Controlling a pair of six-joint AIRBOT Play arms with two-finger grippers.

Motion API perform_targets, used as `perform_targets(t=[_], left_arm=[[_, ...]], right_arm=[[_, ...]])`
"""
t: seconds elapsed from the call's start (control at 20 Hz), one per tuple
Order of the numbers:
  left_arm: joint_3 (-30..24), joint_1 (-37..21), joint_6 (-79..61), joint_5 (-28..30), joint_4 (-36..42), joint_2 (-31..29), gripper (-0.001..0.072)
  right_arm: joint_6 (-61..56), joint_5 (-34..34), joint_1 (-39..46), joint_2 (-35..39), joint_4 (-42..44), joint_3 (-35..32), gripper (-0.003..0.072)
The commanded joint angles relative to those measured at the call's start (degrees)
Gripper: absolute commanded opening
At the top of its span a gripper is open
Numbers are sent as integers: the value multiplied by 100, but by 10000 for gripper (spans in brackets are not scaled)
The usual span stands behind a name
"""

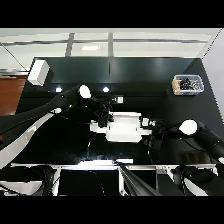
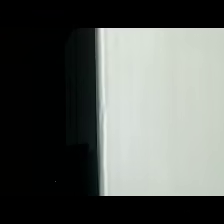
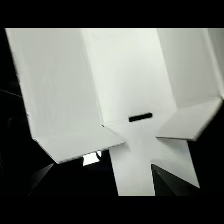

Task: Fold the box and place the chain.

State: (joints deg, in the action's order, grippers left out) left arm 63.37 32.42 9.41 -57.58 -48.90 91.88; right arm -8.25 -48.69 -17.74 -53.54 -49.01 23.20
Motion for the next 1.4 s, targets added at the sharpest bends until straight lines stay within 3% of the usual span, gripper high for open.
perform_targets(t=[0.0,0.45,1.2,1.35], left_arm=[[0,2,-4,-7,35,4,27],[-2,2,-2,11,319,4,27],[-2,-2,-4,15,310,4,26],[-2,0,-4,20,310,4,25]], right_arm=[[59,396,-496,-197,387,-37,717],[142,439,-289,-186,136,745,717],[144,693,208,-188,-50,780,717],[155,629,190,-216,407,778,717]])
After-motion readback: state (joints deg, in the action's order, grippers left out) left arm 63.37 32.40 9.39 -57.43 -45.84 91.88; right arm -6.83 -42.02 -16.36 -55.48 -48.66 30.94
